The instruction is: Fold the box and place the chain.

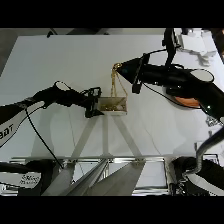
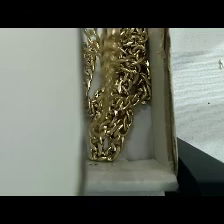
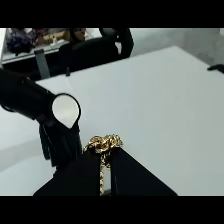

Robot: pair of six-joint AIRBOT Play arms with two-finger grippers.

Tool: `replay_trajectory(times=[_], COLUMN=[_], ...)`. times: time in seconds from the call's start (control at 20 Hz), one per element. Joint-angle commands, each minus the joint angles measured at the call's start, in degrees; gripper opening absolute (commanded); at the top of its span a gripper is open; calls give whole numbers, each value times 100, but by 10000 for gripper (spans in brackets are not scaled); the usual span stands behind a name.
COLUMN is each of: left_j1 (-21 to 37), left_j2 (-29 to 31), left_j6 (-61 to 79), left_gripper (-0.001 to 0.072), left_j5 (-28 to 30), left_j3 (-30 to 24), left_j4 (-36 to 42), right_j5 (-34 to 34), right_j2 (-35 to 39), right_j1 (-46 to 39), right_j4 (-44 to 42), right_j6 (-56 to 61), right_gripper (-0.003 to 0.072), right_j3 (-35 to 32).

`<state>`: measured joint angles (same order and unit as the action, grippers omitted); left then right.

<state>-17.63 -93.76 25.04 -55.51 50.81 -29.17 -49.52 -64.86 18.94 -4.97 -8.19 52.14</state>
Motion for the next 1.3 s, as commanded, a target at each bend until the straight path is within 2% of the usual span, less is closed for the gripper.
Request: replay_trajectory(times=[0.0,0.15,0.35,0.75,1.15,1.25], left_j1=[2,2,2,2,2,2], left_j2=[-2,0,-2,-2,-2,-2], left_j6=[0,0,0,0,0,0], left_gripper=[278,278,278,278,278,278], left_j5=[0,0,0,-2,0,0], left_j3=[0,0,0,0,0,0], left_j4=[-2,-2,-2,-2,-2,-4], right_j5=[442,409,59,-48,-153,-146], right_j2=[-33,-256,-588,-776,-647,-647], right_j1=[262,367,632,824,796,796], right_j4=[393,1676,2920,3348,5077,5362], right_j6=[-37,881,1725,2083,3692,3777], right_gripper=[14,14,14,13,13,14], right_j3=[68,66,33,31,28,28])
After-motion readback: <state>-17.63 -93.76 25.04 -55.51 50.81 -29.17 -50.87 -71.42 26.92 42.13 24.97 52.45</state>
